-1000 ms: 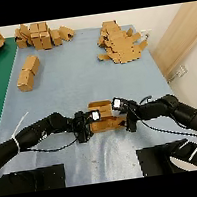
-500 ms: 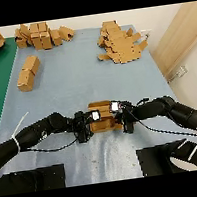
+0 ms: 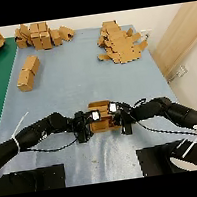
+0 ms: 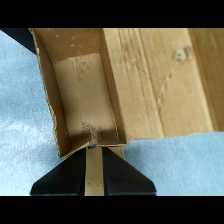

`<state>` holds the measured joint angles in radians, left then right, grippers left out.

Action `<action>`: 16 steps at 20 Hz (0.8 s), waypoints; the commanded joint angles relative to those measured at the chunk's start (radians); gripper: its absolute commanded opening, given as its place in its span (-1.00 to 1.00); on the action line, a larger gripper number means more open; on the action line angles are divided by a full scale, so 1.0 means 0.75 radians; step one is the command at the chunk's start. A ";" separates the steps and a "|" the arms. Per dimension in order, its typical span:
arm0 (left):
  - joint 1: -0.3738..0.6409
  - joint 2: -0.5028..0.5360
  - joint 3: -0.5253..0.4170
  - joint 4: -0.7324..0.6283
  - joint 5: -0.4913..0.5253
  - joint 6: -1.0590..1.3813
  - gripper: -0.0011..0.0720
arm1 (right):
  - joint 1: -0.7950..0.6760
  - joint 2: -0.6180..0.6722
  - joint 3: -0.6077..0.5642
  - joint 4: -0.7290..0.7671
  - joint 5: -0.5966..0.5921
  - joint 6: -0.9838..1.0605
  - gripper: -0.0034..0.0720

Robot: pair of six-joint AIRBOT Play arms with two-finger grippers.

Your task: Fold the box.

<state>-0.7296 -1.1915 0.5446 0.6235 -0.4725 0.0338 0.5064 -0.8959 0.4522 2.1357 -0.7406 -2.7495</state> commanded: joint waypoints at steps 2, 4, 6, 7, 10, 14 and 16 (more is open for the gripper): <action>0.000 0.000 0.001 0.000 0.001 0.000 0.57 | 0.002 -0.020 -0.001 0.107 0.015 -0.078 -0.50; 0.000 0.000 0.001 0.000 0.001 0.000 0.57 | 0.002 -0.020 -0.001 0.111 0.025 -0.087 -0.48; 0.000 0.000 0.001 0.000 0.001 0.000 0.57 | 0.001 -0.020 -0.001 0.111 0.035 -0.095 -0.45; 0.000 0.000 0.001 0.000 0.001 0.000 0.57 | 0.002 -0.020 -0.001 0.111 0.034 -0.095 -0.21; 0.000 0.000 0.001 0.000 0.001 0.000 0.57 | 0.001 -0.032 -0.001 0.111 0.033 -0.095 0.04; 0.000 0.000 0.001 0.000 0.001 0.000 0.57 | 0.001 -0.053 -0.001 0.111 0.032 -0.095 0.38; 0.000 0.000 0.001 0.000 0.001 0.000 0.57 | 0.001 -0.053 -0.001 0.109 0.032 -0.095 0.38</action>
<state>-0.7296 -1.1915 0.5446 0.6235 -0.4725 0.0338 0.5064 -0.9310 0.4522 2.2173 -0.7158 -2.8197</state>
